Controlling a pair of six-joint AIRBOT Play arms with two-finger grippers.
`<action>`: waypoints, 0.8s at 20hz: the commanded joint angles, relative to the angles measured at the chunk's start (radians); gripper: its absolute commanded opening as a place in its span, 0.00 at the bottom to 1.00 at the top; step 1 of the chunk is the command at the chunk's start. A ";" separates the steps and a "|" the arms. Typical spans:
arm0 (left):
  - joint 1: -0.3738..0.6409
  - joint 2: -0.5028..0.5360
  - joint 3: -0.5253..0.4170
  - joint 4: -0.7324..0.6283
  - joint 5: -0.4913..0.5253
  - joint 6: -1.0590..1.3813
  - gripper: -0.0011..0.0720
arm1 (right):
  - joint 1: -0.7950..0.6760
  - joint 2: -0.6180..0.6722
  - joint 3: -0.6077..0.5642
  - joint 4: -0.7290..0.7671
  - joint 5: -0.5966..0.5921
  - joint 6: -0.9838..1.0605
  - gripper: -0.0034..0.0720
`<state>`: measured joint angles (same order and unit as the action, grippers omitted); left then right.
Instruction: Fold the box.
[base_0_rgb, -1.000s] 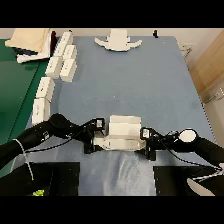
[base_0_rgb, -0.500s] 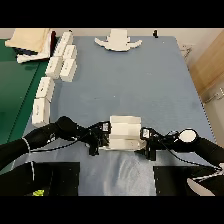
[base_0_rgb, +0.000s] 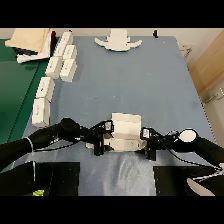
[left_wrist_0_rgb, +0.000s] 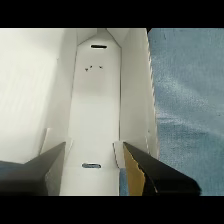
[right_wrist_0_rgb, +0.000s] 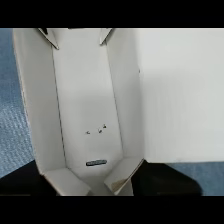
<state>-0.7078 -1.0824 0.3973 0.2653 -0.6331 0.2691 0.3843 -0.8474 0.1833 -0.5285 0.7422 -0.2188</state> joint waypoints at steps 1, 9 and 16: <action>-0.003 -0.003 -0.001 -0.018 0.005 0.003 0.86 | 0.000 0.000 0.000 0.001 0.001 0.001 0.83; 0.030 0.129 0.008 0.436 -0.008 -0.640 0.03 | 0.000 0.000 0.000 0.001 0.001 0.001 0.83; 0.142 0.565 0.007 0.890 -0.191 -1.880 0.03 | 0.000 0.000 0.000 0.001 0.001 0.001 0.83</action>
<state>-0.6144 -0.6643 0.4049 0.9363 -0.7460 -1.0199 0.3843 -0.8474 0.1833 -0.5274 0.7433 -0.2180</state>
